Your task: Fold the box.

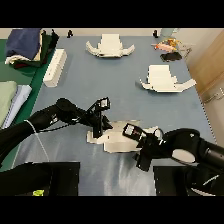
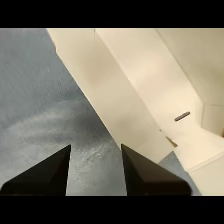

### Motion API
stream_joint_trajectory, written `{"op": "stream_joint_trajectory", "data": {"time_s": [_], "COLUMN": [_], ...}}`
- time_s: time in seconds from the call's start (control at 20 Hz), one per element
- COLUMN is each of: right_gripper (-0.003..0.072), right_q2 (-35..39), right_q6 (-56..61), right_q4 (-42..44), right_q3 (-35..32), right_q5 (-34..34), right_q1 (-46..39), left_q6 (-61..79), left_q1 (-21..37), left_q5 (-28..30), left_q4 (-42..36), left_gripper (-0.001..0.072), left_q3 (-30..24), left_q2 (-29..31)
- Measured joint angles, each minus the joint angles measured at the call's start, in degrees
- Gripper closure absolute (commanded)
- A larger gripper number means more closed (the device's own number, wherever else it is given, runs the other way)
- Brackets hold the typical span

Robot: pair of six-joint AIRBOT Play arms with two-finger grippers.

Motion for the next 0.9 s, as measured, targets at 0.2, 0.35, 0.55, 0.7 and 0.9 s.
{"op": "stream_joint_trajectory", "data": {"time_s": [0.2,0.35,0.55,0.7,0.9], "right_gripper": [0.0206,0.0215,0.0215,0.0215,0.0215], "right_q2": [-5.01,-9.29,-10.29,-8.33,-6.84], "right_q6": [-0.13,-0.90,0.39,4.48,14.16], "right_q4": [-11.41,-15.47,-19.56,-23.98,-30.12], "right_q3": [-1.75,-2.12,-0.66,0.31,0.74], "right_q5": [-5.31,-8.33,-10.29,-10.29,-9.11], "right_q1": [5.18,6.47,6.99,7.06,4.39], "left_q6": [0.00,0.00,0.00,0.00,0.00], "left_q1": [0.00,0.00,0.00,0.00,0.00], "left_q5": [0.02,0.00,0.02,0.00,0.09], "left_q4": [0.00,0.02,0.02,0.02,0.00], "left_gripper": [0.0692,0.0692,0.0693,0.0692,0.0692], "left_q3": [0.00,0.00,0.00,0.00,0.00], "left_q2": [0.00,0.00,0.00,0.00,0.00]}}
